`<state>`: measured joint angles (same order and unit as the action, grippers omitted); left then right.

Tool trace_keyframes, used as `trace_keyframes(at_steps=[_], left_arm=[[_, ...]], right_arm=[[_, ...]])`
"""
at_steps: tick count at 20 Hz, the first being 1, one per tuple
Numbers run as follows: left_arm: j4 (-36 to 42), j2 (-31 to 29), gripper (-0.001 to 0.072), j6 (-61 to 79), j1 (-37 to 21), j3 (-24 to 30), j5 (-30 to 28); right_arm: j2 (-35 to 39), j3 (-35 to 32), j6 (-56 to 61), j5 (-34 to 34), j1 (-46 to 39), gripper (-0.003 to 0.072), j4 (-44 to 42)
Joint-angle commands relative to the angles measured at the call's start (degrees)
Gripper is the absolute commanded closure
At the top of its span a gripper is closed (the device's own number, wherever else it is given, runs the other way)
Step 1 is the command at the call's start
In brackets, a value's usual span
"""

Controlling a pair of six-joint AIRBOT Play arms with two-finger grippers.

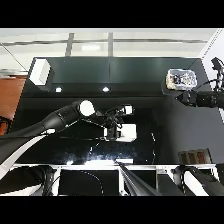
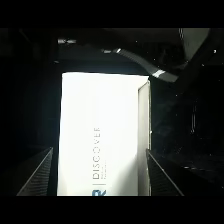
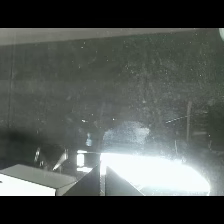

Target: Fold the box and place the chain.

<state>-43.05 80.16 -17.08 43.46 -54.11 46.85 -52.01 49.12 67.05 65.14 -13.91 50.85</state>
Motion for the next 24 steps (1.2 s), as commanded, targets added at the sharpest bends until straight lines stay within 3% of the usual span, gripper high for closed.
trace_keyframes(at_steps=[1, 24], left_arm=[[0.0, 0.3, 0.0005, 0.0, 0.0, 0.0, -0.2], [0.0, 1.2, 0.0004, 0.0, 0.0, 0.1, 1.6]], right_arm=[[0.0, 0.0, 0.0, 0.2, 0.0, 0.0640, 0.0], [0.0, 0.0, 0.0, 0.2, 0.0, 0.0640, 0.0]])
